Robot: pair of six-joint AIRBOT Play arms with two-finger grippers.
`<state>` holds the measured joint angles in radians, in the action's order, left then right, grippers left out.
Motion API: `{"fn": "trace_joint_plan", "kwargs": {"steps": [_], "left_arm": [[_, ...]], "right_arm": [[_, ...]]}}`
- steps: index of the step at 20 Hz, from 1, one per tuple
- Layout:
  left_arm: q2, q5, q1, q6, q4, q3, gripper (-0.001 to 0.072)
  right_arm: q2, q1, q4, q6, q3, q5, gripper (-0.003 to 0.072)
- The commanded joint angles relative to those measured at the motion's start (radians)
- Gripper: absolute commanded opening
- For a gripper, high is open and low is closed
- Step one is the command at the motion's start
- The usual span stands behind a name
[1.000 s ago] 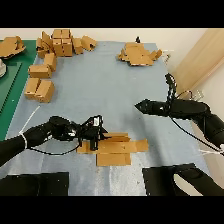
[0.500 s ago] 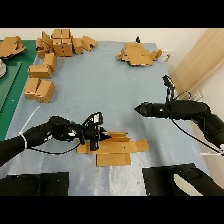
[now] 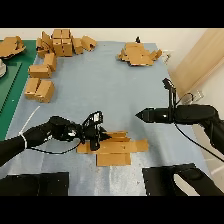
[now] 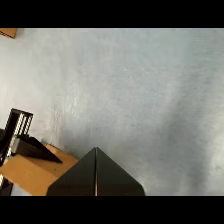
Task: Fold the box.
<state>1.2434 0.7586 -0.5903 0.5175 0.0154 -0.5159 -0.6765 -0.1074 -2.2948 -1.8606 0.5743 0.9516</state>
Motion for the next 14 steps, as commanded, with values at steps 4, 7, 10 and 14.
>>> {"fn": "trace_joint_plan", "kwargs": {"steps": [4, 7, 10, 14], "left_arm": [[-0.001, 0.0, 0.0, -0.022, 0.003, 0.0, 0.0012], [-0.001, 0.0, 0.0, -0.021, 0.003, 0.0, 0.0012], [-0.001, 0.002, -0.001, -0.021, 0.003, 0.0, 0.0011], [-0.001, 0.002, -0.001, -0.02, 0.003, 0.0, 0.0011]], "right_arm": [[0.133, 0.0, 0.039, 0.052, -0.131, 0.08, 0.0005], [0.198, 0.0, 0.04, 0.065, -0.154, 0.114, 0.0004], [0.274, 0.0, 0.039, 0.081, -0.155, 0.185, 0.0005], [0.408, 0.0, 0.04, 0.061, -0.155, 0.303, 0.0005]]}}
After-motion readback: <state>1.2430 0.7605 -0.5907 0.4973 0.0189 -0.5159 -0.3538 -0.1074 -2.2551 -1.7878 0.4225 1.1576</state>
